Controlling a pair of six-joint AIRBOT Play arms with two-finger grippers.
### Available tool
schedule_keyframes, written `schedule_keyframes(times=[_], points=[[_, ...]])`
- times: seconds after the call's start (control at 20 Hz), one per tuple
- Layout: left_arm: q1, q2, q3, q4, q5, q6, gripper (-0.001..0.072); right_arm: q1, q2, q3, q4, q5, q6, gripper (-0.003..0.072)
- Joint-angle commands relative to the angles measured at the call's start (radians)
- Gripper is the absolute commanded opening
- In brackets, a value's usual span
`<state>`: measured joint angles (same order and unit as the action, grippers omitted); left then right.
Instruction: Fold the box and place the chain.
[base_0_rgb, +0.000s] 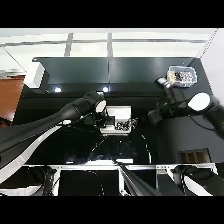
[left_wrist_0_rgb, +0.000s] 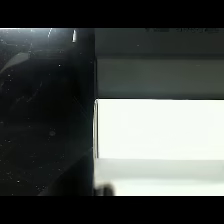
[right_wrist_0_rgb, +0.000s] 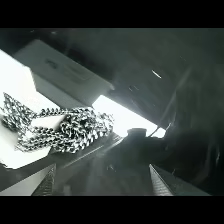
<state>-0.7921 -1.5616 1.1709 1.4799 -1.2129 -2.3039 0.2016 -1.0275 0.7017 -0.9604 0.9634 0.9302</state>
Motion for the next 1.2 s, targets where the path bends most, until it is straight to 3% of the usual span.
schedule_keyframes(times=[0.0,0.25,0.6,0.9,0.95,1.05,1.1,1.15], points=[[0.001,0.000,0.000,0.000,0.001,0.000,0.0031,0.084,-0.017,-0.136,0.043,-0.156,-0.586,0.0720],[0.001,-0.002,0.000,0.000,0.000,0.000,0.0031,0.098,-0.162,-0.140,0.325,-0.176,-1.113,0.0720],[0.001,-0.002,0.000,0.000,0.000,0.000,0.0031,0.098,-0.229,-0.134,0.352,-0.194,-1.224,0.0720],[0.001,-0.002,0.000,0.000,0.000,0.000,0.0031,0.108,-0.253,-0.134,0.365,-0.279,-1.246,0.0716],[0.001,-0.002,0.000,0.000,0.000,0.000,0.0031,0.108,-0.253,-0.134,0.365,-0.285,-1.233,0.0647],[0.001,-0.002,0.000,0.000,0.000,0.000,0.0031,0.108,-0.253,-0.134,0.365,-0.284,-1.205,0.0167],[0.001,-0.002,0.000,0.000,0.000,0.000,0.0031,0.108,-0.253,-0.134,0.365,-0.288,-1.189,0.0013],[0.001,-0.002,0.000,0.000,0.000,0.000,0.0031,0.108,-0.252,-0.134,0.359,-0.291,-1.170,0.0012]])
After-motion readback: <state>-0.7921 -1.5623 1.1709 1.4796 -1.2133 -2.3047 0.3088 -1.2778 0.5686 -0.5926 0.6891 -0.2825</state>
